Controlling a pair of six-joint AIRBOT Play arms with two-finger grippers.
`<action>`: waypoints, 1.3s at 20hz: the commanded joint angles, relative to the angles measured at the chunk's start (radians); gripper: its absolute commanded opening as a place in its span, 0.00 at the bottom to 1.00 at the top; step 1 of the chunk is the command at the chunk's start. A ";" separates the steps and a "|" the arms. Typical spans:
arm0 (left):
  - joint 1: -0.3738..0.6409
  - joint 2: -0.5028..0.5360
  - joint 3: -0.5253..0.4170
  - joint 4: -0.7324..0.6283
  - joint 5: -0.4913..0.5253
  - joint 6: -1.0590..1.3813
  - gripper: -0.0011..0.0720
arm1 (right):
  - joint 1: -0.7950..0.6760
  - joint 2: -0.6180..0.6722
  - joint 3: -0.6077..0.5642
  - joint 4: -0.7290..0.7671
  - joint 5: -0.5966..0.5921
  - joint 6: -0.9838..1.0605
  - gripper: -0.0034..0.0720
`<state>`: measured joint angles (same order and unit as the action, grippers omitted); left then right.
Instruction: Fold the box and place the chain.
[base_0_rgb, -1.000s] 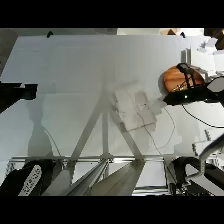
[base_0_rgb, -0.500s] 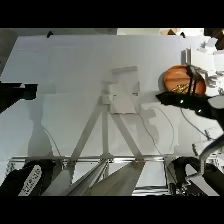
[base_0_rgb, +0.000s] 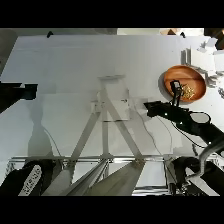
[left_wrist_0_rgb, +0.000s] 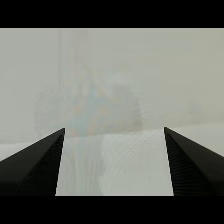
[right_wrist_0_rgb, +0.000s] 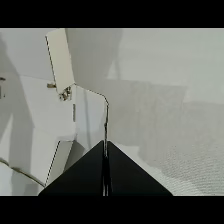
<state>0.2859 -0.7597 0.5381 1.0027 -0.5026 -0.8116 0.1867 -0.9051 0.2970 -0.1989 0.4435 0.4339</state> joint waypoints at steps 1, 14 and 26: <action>0.000 0.000 0.000 0.000 0.000 0.000 0.97 | 0.051 0.001 -0.011 0.064 -0.098 -0.027 0.05; 0.000 0.000 0.000 0.000 0.000 0.000 0.97 | 0.103 0.001 -0.034 0.100 -0.141 -0.013 0.06; -0.001 0.000 0.000 -0.184 -0.096 -0.150 0.97 | 0.103 0.001 -0.034 0.100 -0.141 -0.013 0.06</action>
<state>0.2859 -0.7597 0.5381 0.8589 -0.5629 -0.8852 0.2886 -0.9047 0.2638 -0.0986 0.3012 0.4206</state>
